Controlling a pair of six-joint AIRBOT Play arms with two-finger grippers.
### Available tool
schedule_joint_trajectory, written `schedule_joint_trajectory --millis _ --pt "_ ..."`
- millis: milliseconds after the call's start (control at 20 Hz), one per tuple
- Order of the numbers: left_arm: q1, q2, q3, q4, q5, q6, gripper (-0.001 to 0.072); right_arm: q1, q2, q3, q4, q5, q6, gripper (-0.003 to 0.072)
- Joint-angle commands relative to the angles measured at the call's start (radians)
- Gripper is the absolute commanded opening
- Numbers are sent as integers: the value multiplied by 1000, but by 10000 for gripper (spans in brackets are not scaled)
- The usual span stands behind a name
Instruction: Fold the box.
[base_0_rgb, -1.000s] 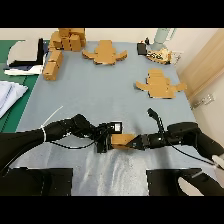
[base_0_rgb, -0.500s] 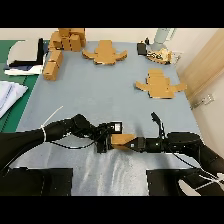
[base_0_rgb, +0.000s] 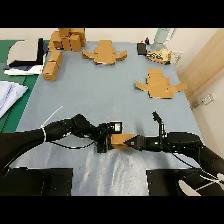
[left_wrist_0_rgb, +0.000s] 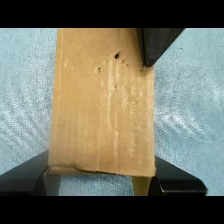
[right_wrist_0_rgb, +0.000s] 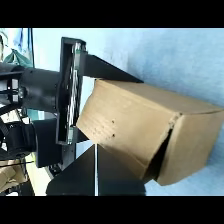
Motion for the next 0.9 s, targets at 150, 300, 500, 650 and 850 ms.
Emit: schedule_joint_trajectory --millis 150,300,500,650,850 --pt "0 0 1 0 0 0 488 2 1 -1 -14 18 0 17" --pt "0 0 1 1 0 0 488 2 1 -1 -16 22 0 10" --pt "0 0 1 0 0 0 488 2 1 -1 -33 28 0 3" --pt "0 0 1 1 0 0 488 2 -5 -1 -40 33 0 3" --pt "0 0 1 1 0 0 488 21 -56 -1 -39 41 -1 3"
